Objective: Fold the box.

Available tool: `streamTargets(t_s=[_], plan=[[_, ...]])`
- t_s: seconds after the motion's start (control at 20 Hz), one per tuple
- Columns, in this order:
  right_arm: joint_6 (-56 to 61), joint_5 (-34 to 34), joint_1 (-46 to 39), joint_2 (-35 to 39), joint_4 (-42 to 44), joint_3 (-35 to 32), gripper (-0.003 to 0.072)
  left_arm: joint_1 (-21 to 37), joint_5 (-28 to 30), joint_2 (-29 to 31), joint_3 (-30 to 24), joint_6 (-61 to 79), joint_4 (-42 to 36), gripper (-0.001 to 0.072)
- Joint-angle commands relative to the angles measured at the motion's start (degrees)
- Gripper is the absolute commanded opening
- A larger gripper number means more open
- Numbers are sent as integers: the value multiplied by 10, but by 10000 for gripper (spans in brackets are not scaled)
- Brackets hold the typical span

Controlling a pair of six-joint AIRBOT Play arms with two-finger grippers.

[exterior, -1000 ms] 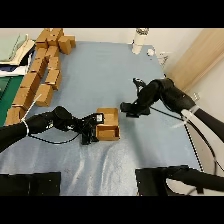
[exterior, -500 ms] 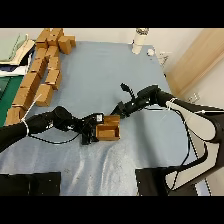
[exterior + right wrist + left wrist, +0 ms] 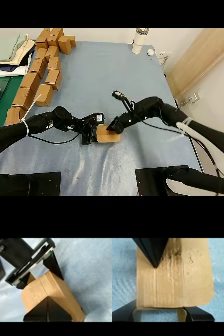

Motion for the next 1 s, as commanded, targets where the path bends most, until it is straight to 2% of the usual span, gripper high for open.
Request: streamTargets(t_s=[0.0, 0.1, 0.2, 0.25, 0.35, 0.4, 0.45, 0.7, 0.8, 0.9, 0.95], plan=[[-47, 156, 73, 83, -91, -48, 6, 0, 0, 0, 0, 0, 0, 404], [-69, 215, 120, 126, -139, -70, 6, 0, 0, 0, 0, 0, 0, 404], [-73, 245, 156, 164, -187, -90, 10, 0, 0, 0, 0, 0, 0, 403], [-73, 240, 168, 179, -201, -94, 50, 0, 0, 0, 0, 0, 0, 404], [-73, 217, 182, 199, -206, -98, 381, 0, 0, 0, 0, 0, 0, 403], [-73, 209, 186, 200, -207, -99, 456, 0, 0, 0, 0, 0, 0, 404], [-73, 205, 188, 196, -211, -99, 479, 0, 0, 0, 0, 0, 0, 404], [-78, 231, 189, 147, -266, -99, 478, 0, 0, 0, 0, 0, 0, 404], [-94, 237, 189, 149, -266, -99, 479, 0, 0, 0, 0, 0, 0, 403], [-100, 237, 189, 150, -267, -99, 626, 0, 0, 0, 0, 0, 0, 403], [-109, 238, 191, 150, -268, -99, 634, 0, 0, 0, 0, 0, 0, 404]])
